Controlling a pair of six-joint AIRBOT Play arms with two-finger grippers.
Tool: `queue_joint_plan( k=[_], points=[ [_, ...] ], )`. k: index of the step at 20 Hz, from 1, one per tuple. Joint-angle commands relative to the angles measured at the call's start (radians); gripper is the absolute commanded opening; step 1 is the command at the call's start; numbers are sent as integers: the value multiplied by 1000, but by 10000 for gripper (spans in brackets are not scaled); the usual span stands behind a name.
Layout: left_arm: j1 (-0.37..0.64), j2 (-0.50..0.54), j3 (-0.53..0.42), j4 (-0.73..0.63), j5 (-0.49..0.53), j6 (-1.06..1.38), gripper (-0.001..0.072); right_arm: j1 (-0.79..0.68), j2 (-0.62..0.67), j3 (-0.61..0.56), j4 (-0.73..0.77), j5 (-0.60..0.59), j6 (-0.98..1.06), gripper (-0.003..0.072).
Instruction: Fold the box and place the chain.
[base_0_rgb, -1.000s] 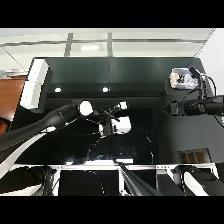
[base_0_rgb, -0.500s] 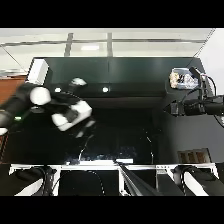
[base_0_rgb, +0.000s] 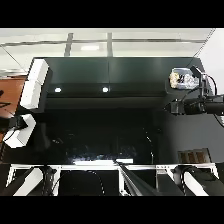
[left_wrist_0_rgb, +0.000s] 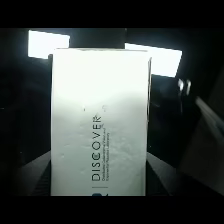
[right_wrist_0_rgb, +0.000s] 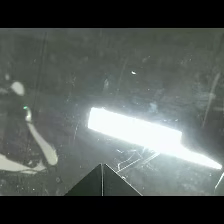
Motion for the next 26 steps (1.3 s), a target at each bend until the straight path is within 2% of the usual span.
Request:
queue_joint_plan(
  k=[1,6,10,13,14,15,16,21,22,23,24,25,26],
  points=[
    [111,3,-19,-128,129,224,360,1,1,0,1,-22,2,12],
    [84,-30,-18,-161,313,312,357,1,1,0,1,-39,30,11],
    [84,-103,-16,-274,332,386,354,1,1,0,1,-44,33,11],
    [84,-148,-13,-275,356,386,363,1,1,0,1,-43,58,11],
    [84,-151,-10,-274,375,385,469,2,1,0,1,-43,64,12],
    [84,-148,3,-275,388,381,678,5,1,0,1,-43,66,11],
    [79,-145,30,-277,387,381,710,15,1,0,0,-44,65,11],
    [-42,-107,261,-390,304,350,707,127,1,0,-1,-106,64,11],
    [-79,-98,298,-433,269,346,694,153,1,0,-1,-137,64,11],
    [-115,-88,322,-463,234,306,555,171,1,0,-3,-167,64,11],
    [-151,-76,336,-469,186,220,145,185,1,0,-9,-198,63,11],
    [-182,-64,336,-473,138,161,26,196,1,0,-28,-232,63,11],
    [-218,-45,321,-491,114,132,24,205,1,0,-62,-266,56,10]
  ],
)
